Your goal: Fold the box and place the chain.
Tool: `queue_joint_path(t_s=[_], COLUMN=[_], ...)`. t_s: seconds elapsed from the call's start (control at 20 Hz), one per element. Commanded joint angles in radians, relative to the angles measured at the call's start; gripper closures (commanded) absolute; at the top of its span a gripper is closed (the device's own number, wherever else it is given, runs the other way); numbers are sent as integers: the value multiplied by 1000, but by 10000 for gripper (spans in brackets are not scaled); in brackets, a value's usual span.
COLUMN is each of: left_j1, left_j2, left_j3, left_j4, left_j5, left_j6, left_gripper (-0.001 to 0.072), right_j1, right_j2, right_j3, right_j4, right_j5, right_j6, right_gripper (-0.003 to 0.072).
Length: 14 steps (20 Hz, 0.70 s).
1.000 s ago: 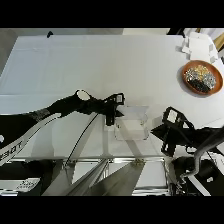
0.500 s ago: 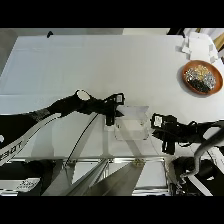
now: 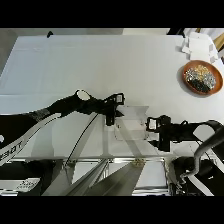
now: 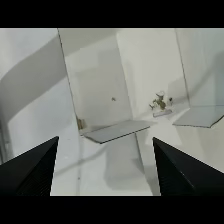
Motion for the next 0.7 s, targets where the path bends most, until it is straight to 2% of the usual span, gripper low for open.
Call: queue_joint_path(t_s=[0.0, 0.15, 0.2, 0.4, 0.65], left_j1=[-1, -1, -1, -1, -1], left_j2=[0, 0, 0, 0, 0], left_j3=[-1, -1, -1, -1, -1], left_j4=[0, 0, 0, 0, 0], left_j5=[0, 0, 0, 0, 0], left_j6=[0, 0, 0, 0, 0], left_gripper=[698, 698, 698, 698, 698], right_j1=[1, 39, 64, 146, 149], right_j2=[-28, -28, -28, -28, -32], right_j3=[-47, -73, -86, -105, -113], right_j4=[23, 27, 23, 3, -35], right_j5=[-100, -183, -210, -271, -319], right_j6=[-142, -202, -222, -235, -224], right_gripper=[30, 24, 1, -8, -6])
